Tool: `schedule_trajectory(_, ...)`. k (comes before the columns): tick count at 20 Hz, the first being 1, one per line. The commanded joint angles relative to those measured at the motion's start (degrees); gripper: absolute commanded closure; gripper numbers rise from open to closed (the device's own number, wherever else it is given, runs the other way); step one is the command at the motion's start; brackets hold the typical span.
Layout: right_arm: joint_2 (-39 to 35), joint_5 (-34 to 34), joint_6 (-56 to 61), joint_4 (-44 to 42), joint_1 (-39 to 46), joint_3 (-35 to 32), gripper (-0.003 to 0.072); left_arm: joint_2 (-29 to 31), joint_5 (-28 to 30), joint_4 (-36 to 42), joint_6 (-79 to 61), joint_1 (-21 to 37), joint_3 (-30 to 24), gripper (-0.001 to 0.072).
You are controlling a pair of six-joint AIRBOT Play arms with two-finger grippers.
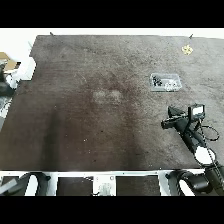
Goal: Fold the box and place the chain.
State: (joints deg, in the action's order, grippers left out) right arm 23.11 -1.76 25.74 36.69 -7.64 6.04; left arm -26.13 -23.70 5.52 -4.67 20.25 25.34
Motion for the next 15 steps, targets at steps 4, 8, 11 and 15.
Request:
schedule_trajectory(4,0.0,-3.6,0.0,0.0,0.0,0.0,0.0685,17.6,20.3,3.9,-4.1,-14.7,-15.6,0.0706)
schedule_trajectory(8,0.0,-8.6,0.0,0.0,0.0,0.0,0.0685,17.8,24.2,3.7,-4.9,-20.0,-15.6,0.0706)
schedule_trajectory(11,0.0,-13.7,0.0,0.0,0.0,0.0,0.0685,17.8,24.2,3.7,-4.9,-20.3,-15.6,0.0703)
schedule_trajectory(15,0.0,-22.2,0.0,0.0,0.0,0.0,0.0685,17.8,24.2,3.7,-4.8,-20.3,-15.6,0.07)
